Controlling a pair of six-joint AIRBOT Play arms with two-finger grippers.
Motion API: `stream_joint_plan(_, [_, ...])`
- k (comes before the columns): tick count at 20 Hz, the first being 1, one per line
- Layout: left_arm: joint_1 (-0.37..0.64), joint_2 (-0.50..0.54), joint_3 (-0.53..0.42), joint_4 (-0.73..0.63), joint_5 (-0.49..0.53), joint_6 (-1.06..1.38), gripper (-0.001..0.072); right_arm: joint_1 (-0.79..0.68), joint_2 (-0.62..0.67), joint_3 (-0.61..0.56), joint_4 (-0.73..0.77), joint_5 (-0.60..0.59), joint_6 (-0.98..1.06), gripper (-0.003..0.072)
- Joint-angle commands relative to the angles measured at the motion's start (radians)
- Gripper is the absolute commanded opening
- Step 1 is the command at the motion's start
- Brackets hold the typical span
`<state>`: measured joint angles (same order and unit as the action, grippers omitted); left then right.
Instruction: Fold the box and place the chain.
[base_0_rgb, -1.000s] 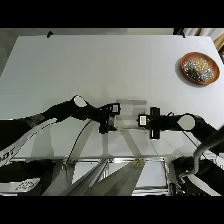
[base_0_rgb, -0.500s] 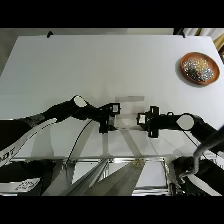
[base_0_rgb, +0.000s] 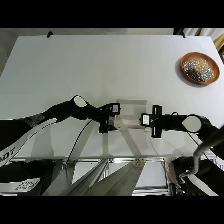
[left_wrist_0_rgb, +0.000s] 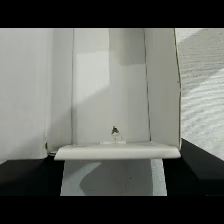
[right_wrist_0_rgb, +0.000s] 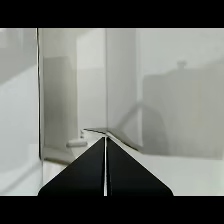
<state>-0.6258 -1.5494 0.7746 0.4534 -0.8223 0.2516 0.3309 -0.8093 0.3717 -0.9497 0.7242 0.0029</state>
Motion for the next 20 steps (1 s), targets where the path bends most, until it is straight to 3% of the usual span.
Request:
stream_joint_plan(1, [0.001, 0.000, 0.000, 0.000, -0.001, -0.002, 0.0137, -0.098, 0.144, 0.001, -0.023, 0.152, 0.068, 0.0010])
stream_joint_plan(4, [0.001, 0.000, 0.000, 0.000, -0.001, -0.002, 0.0137, -0.244, 0.253, 0.000, -0.022, 0.196, 0.393, 0.0010])
stream_joint_plan(7, [0.001, 0.000, 0.000, 0.000, -0.001, -0.002, 0.0137, -0.352, 0.253, 0.000, -0.022, 0.167, 0.883, 0.0010])
stream_joint_plan(10, [0.001, 0.000, 0.000, 0.000, -0.001, -0.002, 0.0137, -0.423, 0.227, 0.000, -0.044, 0.196, 1.154, 0.0010])
stream_joint_plan(14, [0.001, 0.000, 0.000, 0.000, -0.001, -0.002, 0.0137, -0.477, 0.179, 0.000, -0.185, 0.203, 1.336, 0.0010])
stream_joint_plan(20, [0.001, 0.000, 0.000, 0.000, -0.001, -0.002, 0.0137, -0.484, 0.005, 0.000, -0.225, 0.256, 1.394, 0.0010])
